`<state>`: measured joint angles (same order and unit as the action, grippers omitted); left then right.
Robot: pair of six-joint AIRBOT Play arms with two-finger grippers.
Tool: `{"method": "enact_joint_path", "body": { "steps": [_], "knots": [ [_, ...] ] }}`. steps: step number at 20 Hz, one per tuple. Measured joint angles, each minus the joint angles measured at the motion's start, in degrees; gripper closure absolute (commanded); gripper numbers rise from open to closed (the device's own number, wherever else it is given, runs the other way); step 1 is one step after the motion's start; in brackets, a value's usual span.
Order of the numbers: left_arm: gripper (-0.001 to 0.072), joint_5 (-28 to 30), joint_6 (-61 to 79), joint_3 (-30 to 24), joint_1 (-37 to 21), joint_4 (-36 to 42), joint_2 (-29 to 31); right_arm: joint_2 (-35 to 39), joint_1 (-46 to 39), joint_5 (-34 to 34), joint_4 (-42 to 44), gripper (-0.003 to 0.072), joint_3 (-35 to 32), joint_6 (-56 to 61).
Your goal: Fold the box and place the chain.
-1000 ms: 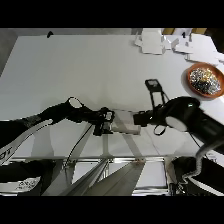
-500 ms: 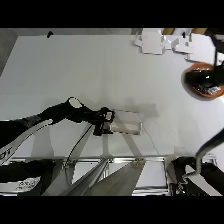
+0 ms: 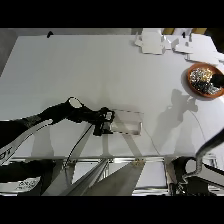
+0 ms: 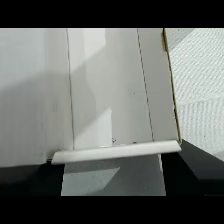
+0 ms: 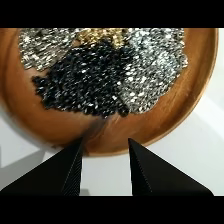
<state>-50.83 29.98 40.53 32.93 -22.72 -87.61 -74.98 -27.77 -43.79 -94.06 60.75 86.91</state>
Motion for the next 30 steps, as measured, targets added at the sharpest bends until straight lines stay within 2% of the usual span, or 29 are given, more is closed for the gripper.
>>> {"method": "enact_joint_path", "body": {
  "steps": [6,8,20,21,22,23,30],
  "knots": [
    [0.0500,0.02,0.00,0.00,0.00,-0.02,0.00,-6.58,-1.36,5.46,1.05,0.0393,0.00,-0.42],
    [0.0500,0.00,0.00,0.00,0.00,-0.02,0.00,-8.28,-1.46,7.13,1.29,0.0456,0.00,-0.48],
    [0.0500,0.02,0.00,0.00,0.00,0.00,0.00,-14.21,-1.55,11.65,5.99,0.0464,0.00,-2.82],
    [0.0500,0.02,0.00,0.00,0.00,-0.02,0.00,-14.45,-1.55,11.87,6.49,0.0499,0.00,-3.19],
    [0.0500,0.02,0.00,0.00,0.00,-0.02,0.00,-14.67,-1.55,11.89,6.80,0.0609,0.00,-3.48],
    [0.0500,0.02,0.00,0.00,0.00,-0.02,0.00,-14.86,-1.55,11.93,7.13,0.0656,0.02,-3.87],
    [0.0500,0.02,0.00,0.00,0.00,0.00,0.00,-14.10,-1.57,10.05,7.72,0.0665,0.00,-4.44]
  ]
}}
